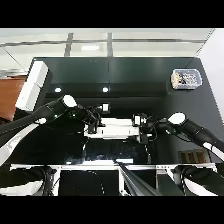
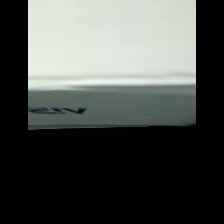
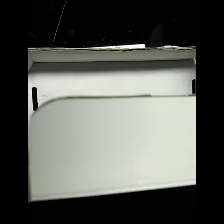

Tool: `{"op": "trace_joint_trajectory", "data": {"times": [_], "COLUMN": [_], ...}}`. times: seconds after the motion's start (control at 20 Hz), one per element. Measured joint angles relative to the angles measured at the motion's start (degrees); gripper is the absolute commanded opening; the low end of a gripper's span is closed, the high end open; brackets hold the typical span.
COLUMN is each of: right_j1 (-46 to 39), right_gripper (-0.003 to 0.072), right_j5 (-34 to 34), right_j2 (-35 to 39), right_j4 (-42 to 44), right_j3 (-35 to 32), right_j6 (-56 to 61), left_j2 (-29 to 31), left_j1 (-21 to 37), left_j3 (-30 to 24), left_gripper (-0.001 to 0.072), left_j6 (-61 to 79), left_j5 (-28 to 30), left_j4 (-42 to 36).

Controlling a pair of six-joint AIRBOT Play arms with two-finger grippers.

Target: Fold the box and place the chain.

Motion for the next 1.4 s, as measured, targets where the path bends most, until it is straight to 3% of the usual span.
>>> {"op": "trace_joint_trajectory", "data": {"times": [1.4], "right_j1": [3.6], "right_gripper": [0.0708], "right_j5": [-5.7], "right_j2": [-2.7], "right_j4": [-7.1], "right_j3": [1.0], "right_j6": [8.1], "left_j2": [-0.2], "left_j1": [0.0], "left_j3": [0.0], "left_gripper": [0.0026], "left_j6": [0.0], "left_j5": [0.0], "left_j4": [0.1]}}
